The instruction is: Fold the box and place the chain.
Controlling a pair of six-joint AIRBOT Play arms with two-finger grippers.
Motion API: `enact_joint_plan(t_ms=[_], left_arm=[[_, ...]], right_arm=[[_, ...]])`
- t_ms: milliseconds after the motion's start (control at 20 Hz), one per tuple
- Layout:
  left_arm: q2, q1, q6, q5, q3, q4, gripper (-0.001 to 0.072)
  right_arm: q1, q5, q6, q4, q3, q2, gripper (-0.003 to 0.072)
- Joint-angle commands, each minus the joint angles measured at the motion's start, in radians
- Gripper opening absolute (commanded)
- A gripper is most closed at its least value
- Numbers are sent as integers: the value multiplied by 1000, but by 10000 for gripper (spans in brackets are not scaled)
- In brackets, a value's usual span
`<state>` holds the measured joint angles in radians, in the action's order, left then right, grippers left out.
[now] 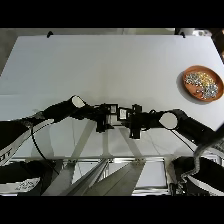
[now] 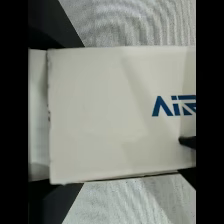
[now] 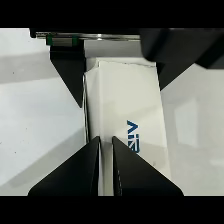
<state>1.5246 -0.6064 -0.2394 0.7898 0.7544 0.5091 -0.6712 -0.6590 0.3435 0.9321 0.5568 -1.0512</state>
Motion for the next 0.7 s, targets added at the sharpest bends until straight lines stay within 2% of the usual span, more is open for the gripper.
enact_joint_plan(t_ms=[0,100,150,200,250,650], left_arm=[[0,0,0,0,0,0,387],[0,0,0,0,0,0,387],[0,0,0,0,0,0,387],[0,0,0,0,0,0,387],[0,0,0,0,0,0,387],[0,0,0,0,0,0,387]], right_arm=[[0,9,31,35,-2,0,54],[0,15,52,32,-2,1,95],[0,25,51,18,-2,5,210],[0,36,51,4,-2,12,289],[0,48,52,1,-2,25,310],[0,53,53,-1,-2,107,310]])
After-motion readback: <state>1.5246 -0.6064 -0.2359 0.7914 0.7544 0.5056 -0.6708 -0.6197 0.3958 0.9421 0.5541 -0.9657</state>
